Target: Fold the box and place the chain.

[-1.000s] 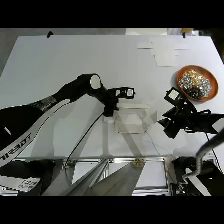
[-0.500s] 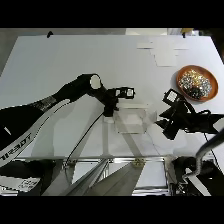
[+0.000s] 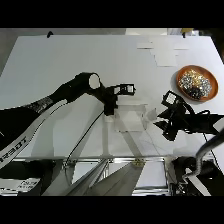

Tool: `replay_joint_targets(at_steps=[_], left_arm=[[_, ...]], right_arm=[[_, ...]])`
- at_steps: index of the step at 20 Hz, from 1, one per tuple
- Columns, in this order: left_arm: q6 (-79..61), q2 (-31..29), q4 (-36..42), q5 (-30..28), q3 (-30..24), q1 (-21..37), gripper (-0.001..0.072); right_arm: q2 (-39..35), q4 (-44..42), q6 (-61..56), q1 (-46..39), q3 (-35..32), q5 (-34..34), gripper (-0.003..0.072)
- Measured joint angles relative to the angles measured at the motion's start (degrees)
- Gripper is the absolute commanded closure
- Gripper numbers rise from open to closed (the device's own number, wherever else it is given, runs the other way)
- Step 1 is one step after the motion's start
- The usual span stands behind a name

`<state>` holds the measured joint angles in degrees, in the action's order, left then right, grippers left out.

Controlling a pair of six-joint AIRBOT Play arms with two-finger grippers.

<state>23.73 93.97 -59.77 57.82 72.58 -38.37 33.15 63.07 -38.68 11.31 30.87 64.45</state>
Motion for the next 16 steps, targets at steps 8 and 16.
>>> replay_joint_targets(at_steps=[8, 16], left_arm=[[1.53, -0.11, -1.09, -1.27, 0.00, -0.26, 0.0706], [-0.46, 0.46, -0.68, -1.46, 0.00, -0.26, 0.0706]], right_arm=[[0.00, 0.09, 0.17, 0.00, 0.02, 0.00, 0.0347], [0.00, 0.09, 0.20, 0.00, 0.00, 0.00, 0.0347]])
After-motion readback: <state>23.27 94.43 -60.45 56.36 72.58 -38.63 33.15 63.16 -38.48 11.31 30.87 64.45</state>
